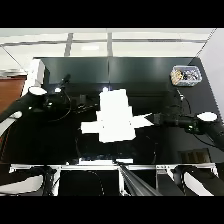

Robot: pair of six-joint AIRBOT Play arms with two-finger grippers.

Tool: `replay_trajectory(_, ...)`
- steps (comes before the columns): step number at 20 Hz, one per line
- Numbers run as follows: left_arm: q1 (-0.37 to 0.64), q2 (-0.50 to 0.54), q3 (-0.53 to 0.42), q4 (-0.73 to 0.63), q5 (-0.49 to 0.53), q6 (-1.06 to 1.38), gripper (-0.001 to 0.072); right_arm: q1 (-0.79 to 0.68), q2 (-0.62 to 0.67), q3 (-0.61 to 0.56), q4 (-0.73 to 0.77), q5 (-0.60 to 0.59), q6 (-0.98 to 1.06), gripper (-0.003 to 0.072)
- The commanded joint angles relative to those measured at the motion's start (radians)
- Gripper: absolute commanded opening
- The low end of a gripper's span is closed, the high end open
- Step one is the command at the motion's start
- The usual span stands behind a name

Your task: Fold the box and place the chain.

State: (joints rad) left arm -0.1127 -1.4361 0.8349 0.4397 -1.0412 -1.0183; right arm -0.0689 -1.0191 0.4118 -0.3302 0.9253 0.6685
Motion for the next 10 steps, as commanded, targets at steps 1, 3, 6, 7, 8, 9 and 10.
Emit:
replay_trajectory(1,-0.021,-0.153,0.102,-0.018,-0.102,-0.041,0.0708,0.047,0.003,-0.010,0.013,-0.029,-0.004,0.0013)
replay_trajectory(3,-0.037,-0.220,0.155,-0.055,-0.176,-0.010,0.0708,0.047,0.003,-0.010,0.013,-0.028,-0.003,0.0013)
replay_trajectory(6,-0.064,-0.331,0.247,-0.055,-0.342,0.002,0.0708,0.047,0.003,-0.010,0.012,-0.029,-0.003,0.0013)
replay_trajectory(7,-0.074,-0.363,0.274,-0.060,-0.405,0.024,0.0708,0.047,0.003,-0.010,0.012,-0.028,-0.003,0.0013)
replay_trajectory(8,-0.084,-0.396,0.307,-0.061,-0.499,0.083,0.0708,0.047,0.003,-0.010,0.012,-0.029,-0.003,0.0013)
replay_trajectory(9,-0.097,-0.422,0.339,-0.031,-0.596,0.140,0.0708,0.047,0.003,-0.010,0.010,-0.028,-0.003,0.0013)
replay_trajectory(10,-0.114,-0.441,0.375,0.040,-0.648,0.150,0.0707,0.047,0.003,-0.010,0.006,-0.028,-0.003,0.0013)
